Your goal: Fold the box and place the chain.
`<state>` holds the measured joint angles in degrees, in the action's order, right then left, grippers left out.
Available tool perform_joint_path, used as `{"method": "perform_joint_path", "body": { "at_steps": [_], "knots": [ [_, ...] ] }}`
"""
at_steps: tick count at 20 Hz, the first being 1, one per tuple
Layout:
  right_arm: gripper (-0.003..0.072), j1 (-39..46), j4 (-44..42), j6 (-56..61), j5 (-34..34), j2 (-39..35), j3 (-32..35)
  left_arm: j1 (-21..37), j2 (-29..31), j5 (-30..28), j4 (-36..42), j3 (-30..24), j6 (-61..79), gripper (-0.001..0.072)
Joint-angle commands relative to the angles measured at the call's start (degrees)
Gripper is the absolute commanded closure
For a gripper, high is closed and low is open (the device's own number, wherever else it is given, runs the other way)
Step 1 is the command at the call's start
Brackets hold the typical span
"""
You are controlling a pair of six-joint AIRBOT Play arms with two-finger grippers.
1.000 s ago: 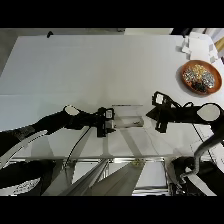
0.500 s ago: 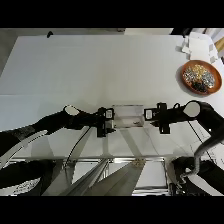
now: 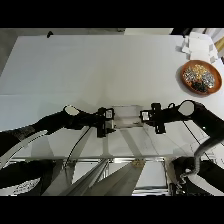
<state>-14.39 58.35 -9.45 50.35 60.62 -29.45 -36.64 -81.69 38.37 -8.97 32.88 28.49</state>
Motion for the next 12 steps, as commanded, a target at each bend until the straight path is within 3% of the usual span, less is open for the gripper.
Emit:
{"method": "perform_joint_path", "body": {
  "at_steps": [1, 6, 12],
  "knots": [
    [0.0534, -0.07, -2.54, -1.79, 1.29, 0.11, -0.04, 0.0, 0.0, 0.0, 0.0, 0.04, 0.0, 0.0397],
    [0.0534, -0.07, -7.67, -3.13, 1.27, 0.11, -0.04, 0.0, 0.0, -0.02, 0.0, 0.04, 0.0, 0.0397],
    [0.0534, -3.85, -8.09, -3.1, -0.35, 0.11, -0.04, 0.0, 0.0, -0.02, 0.0, 0.04, 0.0, 0.0397]
  ]
}}
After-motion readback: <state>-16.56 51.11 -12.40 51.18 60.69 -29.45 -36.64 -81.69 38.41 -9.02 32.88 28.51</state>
